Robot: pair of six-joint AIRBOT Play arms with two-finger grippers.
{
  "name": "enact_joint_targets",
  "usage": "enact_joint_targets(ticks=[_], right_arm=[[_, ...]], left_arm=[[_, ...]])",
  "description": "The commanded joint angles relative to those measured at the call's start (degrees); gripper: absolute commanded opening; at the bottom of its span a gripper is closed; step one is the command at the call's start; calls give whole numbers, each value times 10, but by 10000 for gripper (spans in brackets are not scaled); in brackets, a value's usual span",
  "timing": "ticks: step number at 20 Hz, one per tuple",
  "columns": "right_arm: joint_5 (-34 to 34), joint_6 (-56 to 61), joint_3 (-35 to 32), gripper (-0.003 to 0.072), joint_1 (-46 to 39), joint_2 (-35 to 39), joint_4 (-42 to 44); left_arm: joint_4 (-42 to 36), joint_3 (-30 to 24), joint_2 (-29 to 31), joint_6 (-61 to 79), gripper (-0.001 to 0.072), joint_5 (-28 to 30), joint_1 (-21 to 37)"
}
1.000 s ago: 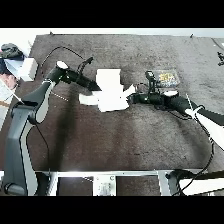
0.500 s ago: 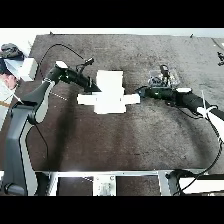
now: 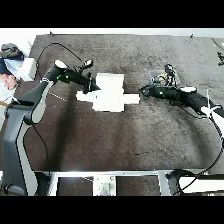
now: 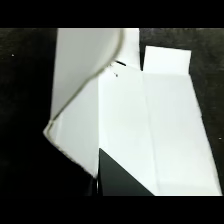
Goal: Fold the box and place the chain.
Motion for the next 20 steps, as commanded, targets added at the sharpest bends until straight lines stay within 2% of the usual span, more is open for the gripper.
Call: enact_joint_targets(ticks=[1, 14, 16, 20], right_arm=[[1, -8, 0, 466, -1, 0, -13], [-5, -41, 0, 466, 0, 0, -25], [-5, -80, 1, 467, 0, 0, -23], [-2, -239, 1, 468, 14, 0, 12]], left_arm=[[-24, -33, 3, 61, 6, 54, 0], [-52, -78, 2, 105, 7, 106, 0], [-51, -78, 2, 104, 9, 101, 0], [-46, -78, 2, 104, 13, 99, 0]])
